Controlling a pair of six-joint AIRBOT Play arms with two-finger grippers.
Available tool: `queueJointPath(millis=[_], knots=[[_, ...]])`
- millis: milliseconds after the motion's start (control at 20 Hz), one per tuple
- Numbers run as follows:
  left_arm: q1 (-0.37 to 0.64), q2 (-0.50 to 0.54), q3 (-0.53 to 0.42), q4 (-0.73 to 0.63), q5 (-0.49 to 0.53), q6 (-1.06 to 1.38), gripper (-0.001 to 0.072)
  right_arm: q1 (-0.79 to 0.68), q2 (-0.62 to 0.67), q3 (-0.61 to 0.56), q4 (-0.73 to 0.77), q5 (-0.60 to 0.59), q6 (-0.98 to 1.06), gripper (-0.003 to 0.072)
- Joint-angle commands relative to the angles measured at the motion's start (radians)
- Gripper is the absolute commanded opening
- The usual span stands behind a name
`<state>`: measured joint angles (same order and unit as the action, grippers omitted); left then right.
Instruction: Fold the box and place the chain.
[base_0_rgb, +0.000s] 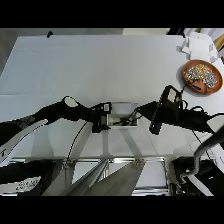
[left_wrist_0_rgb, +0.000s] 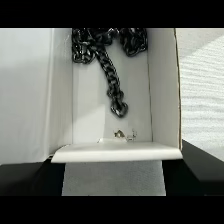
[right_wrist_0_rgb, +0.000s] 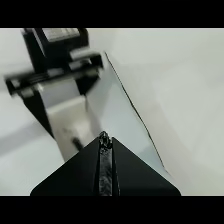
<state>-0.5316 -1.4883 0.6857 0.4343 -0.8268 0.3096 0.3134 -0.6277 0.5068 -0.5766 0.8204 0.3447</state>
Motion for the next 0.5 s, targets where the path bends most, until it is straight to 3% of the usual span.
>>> queueJointPath(millis=[0,350,450], knots=[[0.000,0.001,0.000,0.000,0.000,0.000,0.0144,0.025,-0.053,0.004,0.189,0.004,-0.005,0.0015],[0.000,0.001,0.000,0.000,0.000,0.000,0.0144,0.230,-0.358,0.004,0.188,-0.212,-0.013,0.0023],[0.000,0.001,0.000,0.000,0.000,0.000,0.0144,0.232,-0.392,0.004,0.184,-0.211,-0.011,0.0155]])
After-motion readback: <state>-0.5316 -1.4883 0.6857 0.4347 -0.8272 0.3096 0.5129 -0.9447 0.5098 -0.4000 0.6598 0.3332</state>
